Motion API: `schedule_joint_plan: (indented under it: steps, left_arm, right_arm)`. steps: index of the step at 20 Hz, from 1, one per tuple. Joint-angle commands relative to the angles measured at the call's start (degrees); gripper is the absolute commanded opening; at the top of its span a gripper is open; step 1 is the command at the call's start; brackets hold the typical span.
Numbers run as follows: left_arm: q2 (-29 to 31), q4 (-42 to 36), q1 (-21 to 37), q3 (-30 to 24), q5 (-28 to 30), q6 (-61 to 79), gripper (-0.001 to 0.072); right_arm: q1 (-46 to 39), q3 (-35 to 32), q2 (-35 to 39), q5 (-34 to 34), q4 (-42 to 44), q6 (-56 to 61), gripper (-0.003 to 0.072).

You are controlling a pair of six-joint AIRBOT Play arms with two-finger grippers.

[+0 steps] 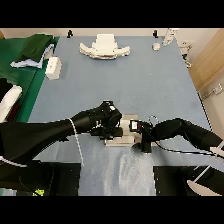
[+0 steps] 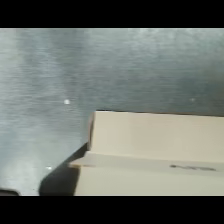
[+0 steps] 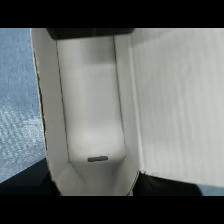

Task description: Fold the box.

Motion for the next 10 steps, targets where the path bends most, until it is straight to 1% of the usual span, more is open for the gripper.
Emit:
schedule_joint_plan:
  steps: [1, 6, 7, 8, 9, 10]
  left_arm:
    - [-0.6, 0.8, -0.4, 0.3, -0.4, -1.5, 0.001]
    - [-0.6, 0.8, -0.6, 0.3, -1.2, -1.4, 0.0011]
    - [-0.5, 0.5, -0.6, 0.3, -1.2, -0.8, 0.0021]
    - [-0.4, 0.3, -0.6, 0.3, -1.2, 0.3, 0.03]
    - [-0.2, 0.3, -0.6, 0.3, -1.5, 0.2, 0.064]
    - [0.2, 0.2, -0.5, 0.4, -1.7, 0.3, 0.0671]
  right_arm:
    - [0.0, 0.0, 0.0, 0.0, 0.0, -0.1, 0.053]
    - [0.0, 0.0, 0.0, 0.0, 0.0, -0.1, 0.053]
    - [0.0, 0.0, 0.0, 0.0, 0.0, -0.1, 0.0529]
    - [0.0, 0.0, 0.0, 0.0, 0.0, -0.1, 0.0529]
    - [0.0, 0.0, 0.0, 0.0, 0.0, -0.1, 0.0529]
    - [0.0, 0.0, 0.0, 0.0, 0.0, -0.1, 0.0529]
